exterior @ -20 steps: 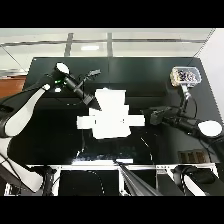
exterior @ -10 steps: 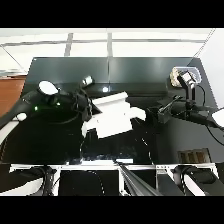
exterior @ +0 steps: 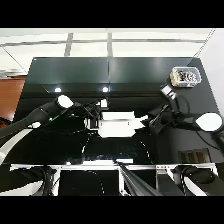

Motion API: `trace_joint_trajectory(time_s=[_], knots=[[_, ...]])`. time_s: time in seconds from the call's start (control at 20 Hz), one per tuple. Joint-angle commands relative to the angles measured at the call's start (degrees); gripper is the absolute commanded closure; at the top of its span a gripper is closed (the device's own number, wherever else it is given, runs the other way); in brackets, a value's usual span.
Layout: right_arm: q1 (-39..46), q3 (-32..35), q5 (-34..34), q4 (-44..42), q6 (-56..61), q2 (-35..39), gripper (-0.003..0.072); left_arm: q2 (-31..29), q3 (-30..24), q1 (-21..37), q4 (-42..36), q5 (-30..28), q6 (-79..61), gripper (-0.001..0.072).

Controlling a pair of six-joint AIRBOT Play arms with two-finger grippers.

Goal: Fold the box and place the chain.

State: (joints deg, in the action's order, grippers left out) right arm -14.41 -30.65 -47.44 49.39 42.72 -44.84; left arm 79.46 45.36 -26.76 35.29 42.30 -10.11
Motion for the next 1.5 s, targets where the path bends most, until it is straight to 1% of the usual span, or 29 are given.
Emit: trace_joint_trajectory(time_s=[0.0, 0.1, 0.15, 0.25, 0.3, 0.4, 0.55, 0.65, 0.75, 0.85, 1.15, 1.45], knots=[[-6.27, 2.6, 5.9, 4.39, -3.45, -3.19, 0.0033, 0.9, -0.17, 0.66, -0.17, 0.02, -1.4, 0.0684], [-10.03, 2.6, 6.05, 4.83, -7.28, -5.9, 0.0031, 0.9, -0.17, 0.79, -0.13, 1.42, -1.42, 0.0684], [-11.45, 2.6, 6.47, 4.98, -7.43, -7.39, 0.0032, 0.9, -0.17, 0.79, -0.13, 1.51, -1.42, 0.0684], [-13.03, 2.6, 6.47, 6.14, -9.64, -9.92, 0.0032, 0.9, -0.17, 0.79, 0.09, 1.6, -1.42, 0.0684], [-13.68, 2.6, 6.51, 6.19, -13.46, -10.32, 0.0032, 0.9, -0.17, 0.9, 0.04, 1.68, -1.4, 0.0683], [-14.73, 2.6, 6.01, 5.55, -25.05, -10.36, 0.0034, 0.9, -0.17, 0.9, 0.04, 1.66, -1.4, 0.0684], [-14.62, 2.58, 5.42, 4.76, -31.04, -11.61, 0.0035, 0.9, -0.17, 0.9, 0.07, 1.64, -1.42, 0.0684], [-14.62, 2.6, 4.87, 1.31, -34.38, -13.07, 0.0035, 0.9, -0.17, 0.9, 0.07, 1.66, -1.42, 0.0684], [-14.62, 2.58, 6.25, -4.81, -40.57, -15.32, 0.0035, 0.9, -0.17, 0.87, 0.04, 1.66, -1.42, 0.0683], [-14.4, 2.43, 8.39, -11.5, -41.81, -17.49, 0.0035, 0.9, -0.17, 0.9, 0.04, 1.66, -1.42, 0.0683], [-9.14, -3.96, 7.41, -11.89, -45.07, -18.23, 0.0035, 0.9, -0.17, 0.9, 0.04, 1.7, -1.42, 0.0683], [-7.08, -4.68, 7.63, -11.91, -51.25, -18.23, 0.0035, 0.9, -0.17, 0.9, 0.04, 1.7, -1.38, 0.0683]])
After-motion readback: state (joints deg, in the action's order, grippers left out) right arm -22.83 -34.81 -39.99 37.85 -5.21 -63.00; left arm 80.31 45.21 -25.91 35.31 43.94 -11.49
